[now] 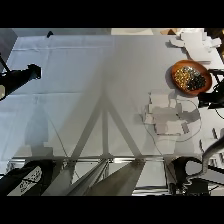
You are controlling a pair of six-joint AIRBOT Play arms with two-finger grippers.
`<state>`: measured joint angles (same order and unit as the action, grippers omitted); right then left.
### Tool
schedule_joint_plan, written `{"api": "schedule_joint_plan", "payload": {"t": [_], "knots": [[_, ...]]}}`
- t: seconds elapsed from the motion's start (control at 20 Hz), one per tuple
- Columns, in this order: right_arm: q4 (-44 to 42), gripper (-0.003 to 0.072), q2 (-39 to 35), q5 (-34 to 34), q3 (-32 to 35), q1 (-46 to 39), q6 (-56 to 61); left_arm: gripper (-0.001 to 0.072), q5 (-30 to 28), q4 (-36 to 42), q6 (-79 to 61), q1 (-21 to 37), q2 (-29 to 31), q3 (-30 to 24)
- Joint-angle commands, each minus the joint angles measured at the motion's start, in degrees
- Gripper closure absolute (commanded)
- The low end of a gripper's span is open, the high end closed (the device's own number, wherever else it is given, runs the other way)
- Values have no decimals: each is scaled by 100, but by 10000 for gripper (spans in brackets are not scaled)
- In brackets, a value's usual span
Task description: Fold the box and place the chain.
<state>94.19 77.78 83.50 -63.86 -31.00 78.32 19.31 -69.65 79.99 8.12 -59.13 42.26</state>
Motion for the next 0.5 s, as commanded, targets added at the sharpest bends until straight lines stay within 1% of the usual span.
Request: {"api": "schedule_joint_plan", "payload": {"t": [0.0,0.15,0.35,0.4,0.45], "knots": [[-264,248,157,103,2,-120,-315,65,0,-2,0,0,4,7],[-245,272,229,157,4,-120,-546,65,0,-2,0,0,4,7],[-249,274,317,192,4,-120,-684,65,0,-2,0,0,4,7],[-249,284,376,251,4,-120,-695,65,0,-2,0,0,4,7],[-245,319,446,328,4,-120,-765,65,0,-2,0,0,4,7]]}}
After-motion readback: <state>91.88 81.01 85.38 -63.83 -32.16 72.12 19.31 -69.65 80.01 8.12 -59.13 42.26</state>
